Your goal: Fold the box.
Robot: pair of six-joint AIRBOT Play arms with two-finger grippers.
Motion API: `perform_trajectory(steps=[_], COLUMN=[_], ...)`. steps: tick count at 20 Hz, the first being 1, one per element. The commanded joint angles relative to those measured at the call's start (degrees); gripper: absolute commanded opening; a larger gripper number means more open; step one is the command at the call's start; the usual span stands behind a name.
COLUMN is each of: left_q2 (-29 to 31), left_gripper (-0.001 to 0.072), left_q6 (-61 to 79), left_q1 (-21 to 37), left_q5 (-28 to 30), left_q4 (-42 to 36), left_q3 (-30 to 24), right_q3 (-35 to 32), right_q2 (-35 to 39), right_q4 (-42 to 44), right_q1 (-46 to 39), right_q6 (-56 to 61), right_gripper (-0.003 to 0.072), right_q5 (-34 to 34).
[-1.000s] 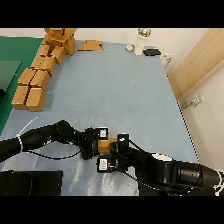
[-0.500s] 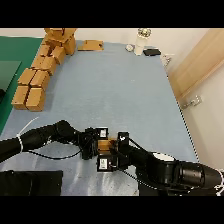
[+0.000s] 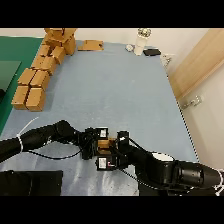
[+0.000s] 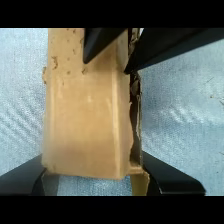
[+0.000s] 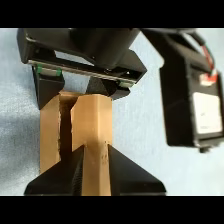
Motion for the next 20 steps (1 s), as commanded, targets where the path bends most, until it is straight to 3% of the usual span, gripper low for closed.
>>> perform_trajectory(steps=[1,3,4,20], left_q2=[0.04,0.04,0.04,0.04], left_gripper=[0.0499,0.0498,0.0499,0.0499], left_q6=[0.02,0.02,0.02,0.02], left_q1=[-0.02,-0.02,-0.02,-0.02], left_q5=[0.00,0.00,0.00,0.00], left_q4=[0.02,0.02,0.02,0.02], left_q3=[-0.02,-0.02,-0.02,-0.02], right_q3=[0.02,0.02,-0.04,-0.85], right_q2=[-0.96,-1.01,-1.01,-1.88], right_q4=[0.50,2.25,2.75,10.25], right_q1=[-0.02,-0.02,-0.02,0.04], right_q6=[0.81,0.81,0.81,0.76], right_gripper=[0.0221,0.0217,0.0141,0.0165], right_q5=[0.02,0.02,0.00,0.50])
